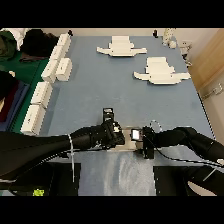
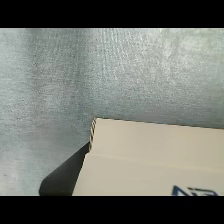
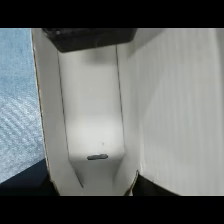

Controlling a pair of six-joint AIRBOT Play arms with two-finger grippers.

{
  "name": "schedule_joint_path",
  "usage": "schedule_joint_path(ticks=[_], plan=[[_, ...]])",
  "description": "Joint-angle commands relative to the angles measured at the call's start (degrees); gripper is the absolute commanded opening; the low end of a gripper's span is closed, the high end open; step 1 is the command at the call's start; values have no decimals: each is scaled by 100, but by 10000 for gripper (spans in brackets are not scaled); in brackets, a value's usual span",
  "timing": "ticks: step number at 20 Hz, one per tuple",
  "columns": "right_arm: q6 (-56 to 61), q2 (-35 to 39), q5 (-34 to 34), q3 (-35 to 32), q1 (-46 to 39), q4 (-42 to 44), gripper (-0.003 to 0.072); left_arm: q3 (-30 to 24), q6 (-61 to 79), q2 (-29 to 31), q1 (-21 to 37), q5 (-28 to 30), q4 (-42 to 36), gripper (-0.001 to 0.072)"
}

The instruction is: Fold the box.

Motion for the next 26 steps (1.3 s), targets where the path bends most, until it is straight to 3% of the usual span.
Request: schedule_joint_path(ticks=[1, 2, 3, 4, 11, 12, 13, 15, 16, 21, 22, 23, 26], plan=[[-13, 0, 0, 2, 7, 2, 511, 0, 7, 0, -9, -227, 17, 16], [-13, 0, 0, 2, 7, 2, 511, 0, 37, 13, -11, -197, 22, 76], [-13, 0, 0, 2, 7, 2, 511, 0, 44, 26, -9, -179, 28, 382], [-11, 0, 0, 2, 7, 2, 511, 0, 24, 31, -9, -188, 44, 472], [-13, 0, 0, 2, 7, 2, 511, 0, 22, 28, -9, -197, 66, 470], [-11, 0, 0, 2, 7, 2, 511, 0, 17, 28, -9, -208, 66, 402], [-13, 0, 0, 2, 7, 2, 511, 0, 24, 28, -9, -236, 83, 233], [-13, 0, 0, 2, 7, 2, 511, 0, 20, 28, -28, -232, 168, 218], [-11, 0, 0, 2, 7, 2, 511, 0, -13, 28, -76, -232, 308, 3], [-13, 0, 0, 2, 7, 2, 512, 0, -229, 31, -269, -251, 616, 18], [-13, 0, 0, 2, 7, 2, 511, 0, -227, 28, -269, -262, 619, 197], [-11, 0, 0, 2, 7, 2, 511, 0, -271, 28, -267, -293, 623, 425], [-13, 0, 0, 2, 7, 2, 512, 0, -299, 28, -267, -431, 682, 430]])
